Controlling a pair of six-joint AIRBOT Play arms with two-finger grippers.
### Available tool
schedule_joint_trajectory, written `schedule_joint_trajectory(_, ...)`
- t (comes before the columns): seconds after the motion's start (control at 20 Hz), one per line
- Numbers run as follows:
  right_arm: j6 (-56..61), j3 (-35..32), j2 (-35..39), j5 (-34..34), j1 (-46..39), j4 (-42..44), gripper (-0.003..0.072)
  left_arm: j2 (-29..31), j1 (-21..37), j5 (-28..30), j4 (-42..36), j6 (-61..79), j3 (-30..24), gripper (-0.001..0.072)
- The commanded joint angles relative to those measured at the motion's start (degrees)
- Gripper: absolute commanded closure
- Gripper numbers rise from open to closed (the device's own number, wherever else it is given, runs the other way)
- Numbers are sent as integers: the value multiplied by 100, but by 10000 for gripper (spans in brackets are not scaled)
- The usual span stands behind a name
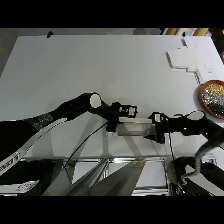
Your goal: Fold the box and place the chain.
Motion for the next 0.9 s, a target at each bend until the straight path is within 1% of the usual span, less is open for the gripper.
schedule_joint_trajectory(0.0, -109, -52, 2, -66, 83, 181, -14, 4, -2, 4, 2, 2, 0, 697)
schedule_joint_trajectory(0.15, -109, -105, 2, -101, 81, 162, -1, 4, -2, 2, 0, 2, 0, 697)
schedule_joint_trajectory(0.2, -109, -105, 2, -111, 81, 160, 30, 4, -2, 2, 2, 2, 0, 697)
schedule_joint_trajectory(0.25, -107, -105, 2, -160, 83, 160, 38, 4, -2, 4, 2, 2, 0, 697)
schedule_joint_trajectory(0.55, -109, -107, -83, -407, 122, 162, 51, 4, -2, 2, 0, 2, 0, 697)
schedule_joint_trajectory(0.6, -114, -107, -107, -437, 168, 177, 80, 4, -2, 2, 2, 2, 0, 697)
schedule_joint_trajectory(0.7, -138, -107, -116, -509, 280, 208, 94, 4, -2, 2, 2, 2, 0, 697)
schedule_joint_trajectory(0.75, -138, -107, -116, -540, 304, 199, 118, 4, -2, 2, 2, 2, 0, 697)
schedule_joint_trajectory(0.85, -131, -107, -116, -542, 302, 122, 197, 4, -2, 2, 2, 2, 0, 697)
